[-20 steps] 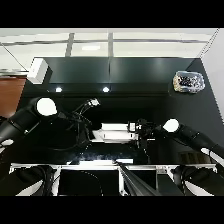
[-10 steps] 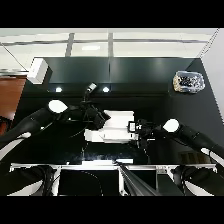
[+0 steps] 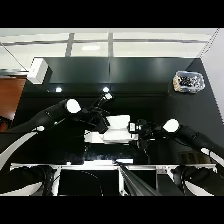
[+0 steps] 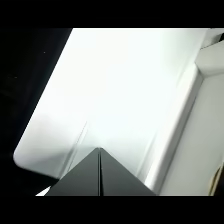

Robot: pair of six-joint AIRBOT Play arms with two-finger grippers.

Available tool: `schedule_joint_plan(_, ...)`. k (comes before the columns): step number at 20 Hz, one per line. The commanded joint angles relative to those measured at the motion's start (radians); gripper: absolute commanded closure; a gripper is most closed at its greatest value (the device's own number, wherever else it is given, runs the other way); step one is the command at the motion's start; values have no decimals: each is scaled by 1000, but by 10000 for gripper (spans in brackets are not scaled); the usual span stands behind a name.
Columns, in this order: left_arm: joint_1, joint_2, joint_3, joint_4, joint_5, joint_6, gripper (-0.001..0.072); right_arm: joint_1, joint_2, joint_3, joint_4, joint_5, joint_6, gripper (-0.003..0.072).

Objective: Fold the box and place the chain.

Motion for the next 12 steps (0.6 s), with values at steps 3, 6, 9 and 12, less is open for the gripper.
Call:
schedule_joint_plan(3, 41, 165, 32, 229, -84, -191, 682, 1, -1, 0, 0, -1, 3, 487)
schedule_joint_plan(6, 94, 321, -41, 163, -222, -46, 680, 1, -1, 0, 0, -1, 3, 487)
schedule_joint_plan(9, 134, 417, -184, 45, -222, 105, 678, 1, -1, 0, 0, -1, 3, 487)
schedule_joint_plan(12, 113, 394, -275, 51, -205, 293, 252, 1, -1, 0, 0, -1, 3, 487)
